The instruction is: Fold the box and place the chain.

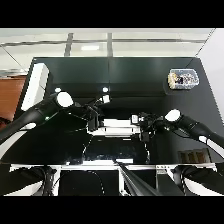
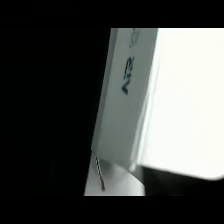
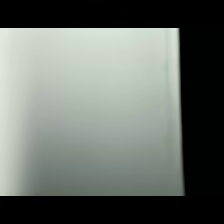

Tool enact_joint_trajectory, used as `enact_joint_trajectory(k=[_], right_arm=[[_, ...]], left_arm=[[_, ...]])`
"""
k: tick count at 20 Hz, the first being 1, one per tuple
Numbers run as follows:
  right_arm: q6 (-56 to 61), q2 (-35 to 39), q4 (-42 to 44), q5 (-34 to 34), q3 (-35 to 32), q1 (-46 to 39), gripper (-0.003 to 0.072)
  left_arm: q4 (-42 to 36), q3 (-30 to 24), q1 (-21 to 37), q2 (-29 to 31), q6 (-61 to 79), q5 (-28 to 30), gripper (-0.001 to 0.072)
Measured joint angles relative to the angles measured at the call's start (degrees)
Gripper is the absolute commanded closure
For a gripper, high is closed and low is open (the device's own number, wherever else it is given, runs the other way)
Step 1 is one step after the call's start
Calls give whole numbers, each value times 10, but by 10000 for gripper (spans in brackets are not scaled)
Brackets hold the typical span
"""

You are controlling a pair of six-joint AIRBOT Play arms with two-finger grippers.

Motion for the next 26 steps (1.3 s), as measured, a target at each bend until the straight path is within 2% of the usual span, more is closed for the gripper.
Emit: enact_joint_trajectory(k=[1,4,6,11,14,16,18,23,26], right_arm=[[0,0,0,1,0,0,551],[0,0,0,2,0,0,551],[1,0,0,2,0,0,551],[1,0,0,3,0,0,551],[1,0,0,3,0,0,551],[1,0,0,3,0,0,551],[1,0,0,3,0,0,551],[1,0,0,3,0,0,550],[0,0,0,4,0,0,551]], left_arm=[[19,0,0,11,-37,-14,687],[36,-5,-2,26,-114,-77,689],[-8,-26,-13,30,-143,-85,688],[-231,-65,-17,34,-96,37,688],[-304,-72,-1,32,-65,130,688],[-307,-74,4,23,-55,169,688],[-285,-75,5,5,-49,180,688],[-242,-72,-2,-46,-47,156,688],[-228,-57,-1,-54,-47,145,689]])
